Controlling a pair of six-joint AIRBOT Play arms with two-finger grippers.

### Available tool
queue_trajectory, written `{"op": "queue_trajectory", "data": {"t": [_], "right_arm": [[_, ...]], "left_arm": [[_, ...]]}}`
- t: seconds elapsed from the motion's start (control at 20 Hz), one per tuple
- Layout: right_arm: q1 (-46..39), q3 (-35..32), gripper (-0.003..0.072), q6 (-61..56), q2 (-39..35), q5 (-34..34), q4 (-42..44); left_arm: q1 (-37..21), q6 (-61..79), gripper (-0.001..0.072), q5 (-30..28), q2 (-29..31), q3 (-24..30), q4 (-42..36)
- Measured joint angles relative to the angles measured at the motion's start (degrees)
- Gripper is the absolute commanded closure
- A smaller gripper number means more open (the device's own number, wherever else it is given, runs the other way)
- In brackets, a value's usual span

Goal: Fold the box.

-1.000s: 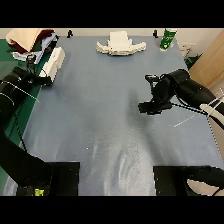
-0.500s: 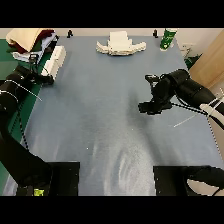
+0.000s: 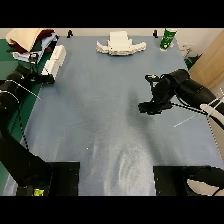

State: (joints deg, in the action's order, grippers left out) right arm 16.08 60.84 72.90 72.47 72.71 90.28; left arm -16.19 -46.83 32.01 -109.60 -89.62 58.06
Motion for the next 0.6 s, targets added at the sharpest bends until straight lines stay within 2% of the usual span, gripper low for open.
{"op": "queue_trajectory", "data": {"t": [0.2,0.35,0.4,0.45,0.5,0.55,0.6], "right_arm": [[0.0,0.0,0.0668,0.0,0.0,0.0,-0.02],[0.0,0.0,0.0668,0.02,0.0,0.02,-0.02],[0.0,0.0,0.0668,0.02,0.0,0.02,-0.02],[0.0,0.0,0.0668,0.0,0.0,0.02,-0.02],[0.0,0.0,0.0668,0.0,0.0,0.02,-0.02],[0.0,0.0,0.0668,0.0,0.0,-0.02,0.0],[0.0,0.0,0.0668,0.0,0.0,0.07,-0.04]], "left_arm": [[-1.97,-2.36,0.0014,9.25,2.84,-0.83,1.7],[-3.8,-5.29,0.0016,20.96,6.05,-3.08,3.5],[-4.17,-6.01,0.0069,25.31,7.15,-4.09,3.96],[-4.48,-6.69,0.0306,30.01,8.15,-5.01,4.39],[-4.74,-7.17,0.0632,33.83,9.18,-5.79,4.5],[-4.79,-7.85,0.0698,37.51,10.23,-6.43,4.46],[-4.79,-8.48,0.0699,41.24,11.06,-6.78,4.52]]}}
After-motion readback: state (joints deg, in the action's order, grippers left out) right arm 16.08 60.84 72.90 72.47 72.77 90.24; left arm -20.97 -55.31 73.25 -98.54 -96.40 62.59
